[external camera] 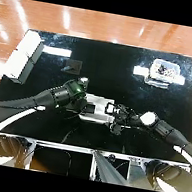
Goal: Fold the box and place the chain.
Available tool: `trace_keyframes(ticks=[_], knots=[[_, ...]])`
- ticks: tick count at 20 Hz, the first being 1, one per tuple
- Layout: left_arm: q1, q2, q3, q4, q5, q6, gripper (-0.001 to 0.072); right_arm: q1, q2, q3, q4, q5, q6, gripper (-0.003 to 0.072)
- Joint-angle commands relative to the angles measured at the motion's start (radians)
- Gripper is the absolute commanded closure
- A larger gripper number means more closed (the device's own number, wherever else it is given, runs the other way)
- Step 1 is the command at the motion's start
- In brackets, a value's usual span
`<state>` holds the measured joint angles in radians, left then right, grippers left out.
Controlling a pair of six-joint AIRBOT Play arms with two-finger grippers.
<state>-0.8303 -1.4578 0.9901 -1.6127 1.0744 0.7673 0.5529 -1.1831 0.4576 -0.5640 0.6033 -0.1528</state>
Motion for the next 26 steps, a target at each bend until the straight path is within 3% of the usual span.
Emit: trace_keyframes(ticks=[1, 8, 9, 10, 11, 16, 21, 26], knots=[[0.001, 0.0, 0.001, -0.005, 0.003, -0.008, 0.0689, 0.0, 0.0, 0.001, 0.002, 0.002, 0.007, 0.0428], [0.0, 0.002, 0.002, -0.023, 0.018, -0.001, 0.0689, 0.0, 0.0, 0.001, 0.002, 0.002, 0.007, 0.0409], [0.0, 0.004, 0.002, -0.023, 0.027, 0.004, 0.0689, 0.0, 0.0, 0.001, 0.003, 0.002, 0.007, 0.0243], [0.0, 0.008, 0.002, -0.023, 0.036, 0.004, 0.0689, 0.0, 0.0, 0.001, 0.005, 0.002, 0.007, 0.0027], [0.001, 0.014, 0.002, -0.023, 0.039, 0.004, 0.0689, -0.001, 0.001, 0.001, 0.004, 0.002, 0.007, -0.001], [0.001, 0.047, 0.002, 0.01, 0.05, 0.004, 0.0689, -0.013, 0.05, 0.002, -0.06, 0.035, 0.1, -0.001], [0.016, 0.047, -0.003, 0.055, 0.04, 0.054, 0.0689, -0.063, 0.162, 0.002, -0.245, 0.146, 0.303, -0.0009], [0.027, 0.047, -0.025, 0.053, 0.044, 0.071, 0.0689, -0.071, 0.178, 0.002, -0.275, 0.177, 0.336, -0.0009]])
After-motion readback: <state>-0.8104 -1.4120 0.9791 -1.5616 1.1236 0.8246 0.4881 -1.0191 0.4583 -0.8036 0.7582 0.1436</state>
